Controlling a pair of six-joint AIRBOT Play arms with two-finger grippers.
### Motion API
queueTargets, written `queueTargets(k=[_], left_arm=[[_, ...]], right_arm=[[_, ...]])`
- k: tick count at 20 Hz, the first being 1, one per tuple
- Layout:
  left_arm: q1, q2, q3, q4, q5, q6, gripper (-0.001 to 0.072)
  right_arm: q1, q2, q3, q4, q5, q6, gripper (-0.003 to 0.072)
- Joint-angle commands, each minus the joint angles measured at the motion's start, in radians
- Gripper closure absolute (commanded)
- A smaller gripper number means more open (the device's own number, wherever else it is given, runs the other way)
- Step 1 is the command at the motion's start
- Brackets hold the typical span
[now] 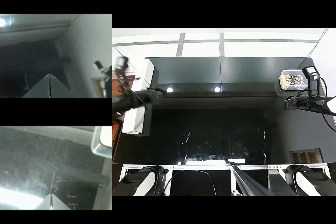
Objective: Fold the box and place the chain.
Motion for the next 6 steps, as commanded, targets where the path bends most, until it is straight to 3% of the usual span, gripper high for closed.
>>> queueTargets(k=[1, 6], left_arm=[[-0.097, 0.024, -0.141, 0.108, 0.157, -0.056, 0.0683], [-0.097, 0.024, -0.144, 0.111, 0.166, -0.056, 0.0682]], right_arm=[[-0.001, 0.001, 0.0, 0.0, 0.0, 0.0, 0.0668], [-0.001, 0.001, 0.0, 0.0, 0.0, 0.0, 0.0668]])
